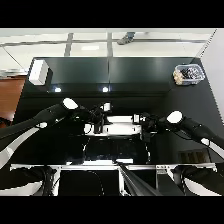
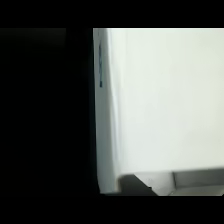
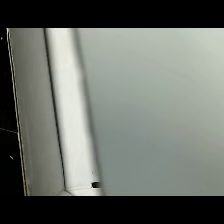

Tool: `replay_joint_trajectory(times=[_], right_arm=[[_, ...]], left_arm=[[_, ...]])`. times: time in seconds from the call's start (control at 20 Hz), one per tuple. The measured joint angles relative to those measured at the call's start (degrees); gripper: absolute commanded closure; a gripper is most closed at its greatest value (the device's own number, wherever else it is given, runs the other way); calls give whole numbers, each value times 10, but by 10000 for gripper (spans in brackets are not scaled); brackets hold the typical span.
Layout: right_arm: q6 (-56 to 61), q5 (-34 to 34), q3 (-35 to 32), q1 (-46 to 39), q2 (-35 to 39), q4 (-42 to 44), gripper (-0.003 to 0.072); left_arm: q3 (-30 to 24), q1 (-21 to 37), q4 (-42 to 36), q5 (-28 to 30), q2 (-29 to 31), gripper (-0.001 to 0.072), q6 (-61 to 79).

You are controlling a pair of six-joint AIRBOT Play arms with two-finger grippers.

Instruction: Fold the box and place the chain.

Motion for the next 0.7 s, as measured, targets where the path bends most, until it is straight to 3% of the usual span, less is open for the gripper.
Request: replay_joint_trajectory(times=[0.1, 0.15, 0.2, 0.7], right_arm=[[0, 0, 0, 0, 0, -1, 27], [0, 0, 0, 0, 0, -1, 81], [0, 1, 0, 0, 0, -2, 224], [-1, 0, 0, 0, 0, -3, 241]], left_arm=[[0, 0, 0, 0, 0, 682, 0], [0, 0, 0, 0, 0, 682, 0], [0, 0, 0, 0, 0, 682, 0], [0, 0, 0, -1, 0, 681, 0]])
